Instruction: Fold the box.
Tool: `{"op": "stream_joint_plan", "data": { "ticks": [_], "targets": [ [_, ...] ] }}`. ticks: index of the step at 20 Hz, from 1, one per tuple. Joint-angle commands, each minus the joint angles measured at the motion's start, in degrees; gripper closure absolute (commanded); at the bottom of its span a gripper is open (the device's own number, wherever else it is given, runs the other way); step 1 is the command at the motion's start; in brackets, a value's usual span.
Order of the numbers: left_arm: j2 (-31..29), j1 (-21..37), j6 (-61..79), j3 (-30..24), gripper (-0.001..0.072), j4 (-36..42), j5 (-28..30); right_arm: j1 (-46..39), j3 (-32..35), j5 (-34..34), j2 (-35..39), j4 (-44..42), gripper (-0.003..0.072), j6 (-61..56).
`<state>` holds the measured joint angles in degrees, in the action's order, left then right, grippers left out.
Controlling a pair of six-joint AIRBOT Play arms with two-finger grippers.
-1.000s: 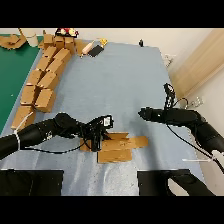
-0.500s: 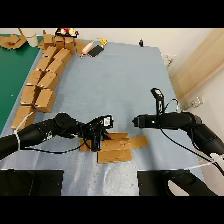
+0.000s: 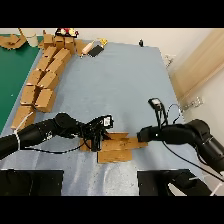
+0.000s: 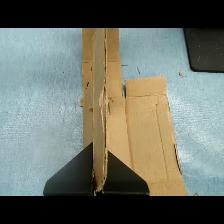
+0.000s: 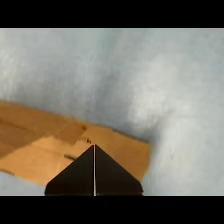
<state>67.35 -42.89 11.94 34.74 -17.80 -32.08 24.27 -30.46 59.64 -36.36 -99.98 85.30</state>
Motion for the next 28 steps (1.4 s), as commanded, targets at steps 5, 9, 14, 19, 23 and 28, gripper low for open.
{"op": "stream_joint_plan", "data": {
  "ticks": [5, 9, 14, 19, 23, 28],
  "targets": [
    [-0.04, 0.07, 0.02, 0.07, 0.0698, 0.00, 0.02, 20.48, 4.00, 6.34, 2.51, 13.77, 0.0684, -3.93],
    [-0.04, 0.07, 0.02, 0.07, 0.0698, 0.00, 0.02, 37.11, 6.51, 5.09, 2.51, 18.78, 0.0683, -4.02],
    [-0.04, 0.07, 0.02, 0.07, 0.0698, 0.00, 0.07, 45.48, 8.50, -2.56, 0.92, 23.12, 0.0178, -3.56],
    [-0.04, 0.07, 0.02, 0.07, 0.0698, 0.00, 0.15, 45.48, 8.50, -3.76, -1.38, 23.08, 0.0178, -1.22],
    [-0.04, 0.07, 0.02, 0.07, 0.0698, 0.00, 0.11, 45.48, 8.50, -5.29, -2.84, 20.57, 0.0177, 0.31],
    [-0.04, 0.07, 0.02, 0.07, 0.0698, 0.00, 0.11, 45.46, 8.50, -10.32, -7.87, 20.81, 0.0176, 1.36]
  ]
}}
